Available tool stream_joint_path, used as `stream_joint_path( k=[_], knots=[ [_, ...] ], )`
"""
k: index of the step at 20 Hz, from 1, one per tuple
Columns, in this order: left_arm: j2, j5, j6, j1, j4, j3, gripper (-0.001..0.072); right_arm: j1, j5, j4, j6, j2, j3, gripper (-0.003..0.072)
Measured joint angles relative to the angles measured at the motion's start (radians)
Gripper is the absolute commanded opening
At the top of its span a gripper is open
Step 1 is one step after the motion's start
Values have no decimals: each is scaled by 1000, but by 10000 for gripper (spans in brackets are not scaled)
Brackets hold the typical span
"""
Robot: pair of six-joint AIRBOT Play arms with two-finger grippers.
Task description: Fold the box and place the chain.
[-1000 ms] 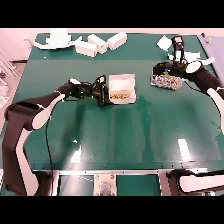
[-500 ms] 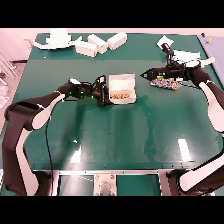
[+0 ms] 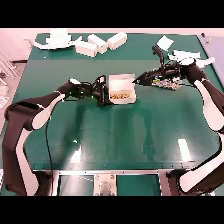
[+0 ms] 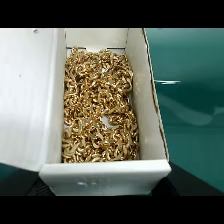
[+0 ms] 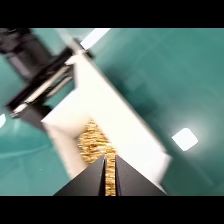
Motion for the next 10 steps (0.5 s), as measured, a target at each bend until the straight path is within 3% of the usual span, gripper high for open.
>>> stream_joint_path(
  k=[6, 10],
  knots=[
    [0, 0, 0, 0, 0, 0, 467, -13, 72, 6, -53, 0, 109, 68],
    [0, 0, 0, 0, 0, 0, 466, -26, -2, 50, -85, -4, 180, 48]
  ],
)
